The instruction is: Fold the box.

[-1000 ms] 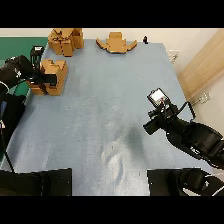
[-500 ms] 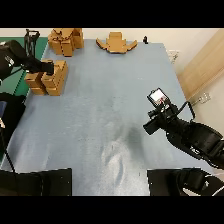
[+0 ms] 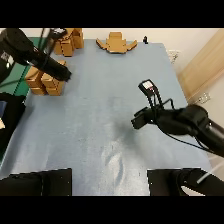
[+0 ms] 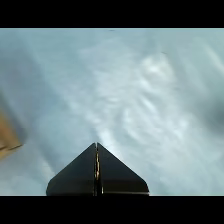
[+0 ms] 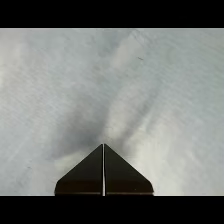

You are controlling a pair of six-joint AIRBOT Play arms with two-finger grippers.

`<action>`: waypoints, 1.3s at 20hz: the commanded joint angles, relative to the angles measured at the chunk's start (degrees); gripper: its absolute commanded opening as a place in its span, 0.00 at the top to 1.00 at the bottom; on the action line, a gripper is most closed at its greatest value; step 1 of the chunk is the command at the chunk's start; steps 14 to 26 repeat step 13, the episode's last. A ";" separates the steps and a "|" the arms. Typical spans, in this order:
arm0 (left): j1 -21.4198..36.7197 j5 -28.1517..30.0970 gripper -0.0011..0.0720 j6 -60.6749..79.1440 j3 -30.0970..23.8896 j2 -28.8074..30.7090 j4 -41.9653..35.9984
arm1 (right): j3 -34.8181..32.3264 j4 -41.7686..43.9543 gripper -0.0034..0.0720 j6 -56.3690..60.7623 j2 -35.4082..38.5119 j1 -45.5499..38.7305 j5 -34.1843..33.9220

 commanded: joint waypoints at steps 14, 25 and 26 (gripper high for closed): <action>-10.36 0.90 0.96 0.20 -14.45 13.66 -3.41 | 6.16 7.45 0.95 -8.35 -6.01 -2.62 -1.11; -10.36 0.90 0.96 0.20 -14.45 13.66 -3.41 | 6.16 7.45 0.95 -8.35 -6.01 -2.62 -1.11; -10.36 0.90 0.96 0.20 -14.45 13.66 -3.41 | 6.16 7.45 0.95 -8.35 -6.01 -2.62 -1.11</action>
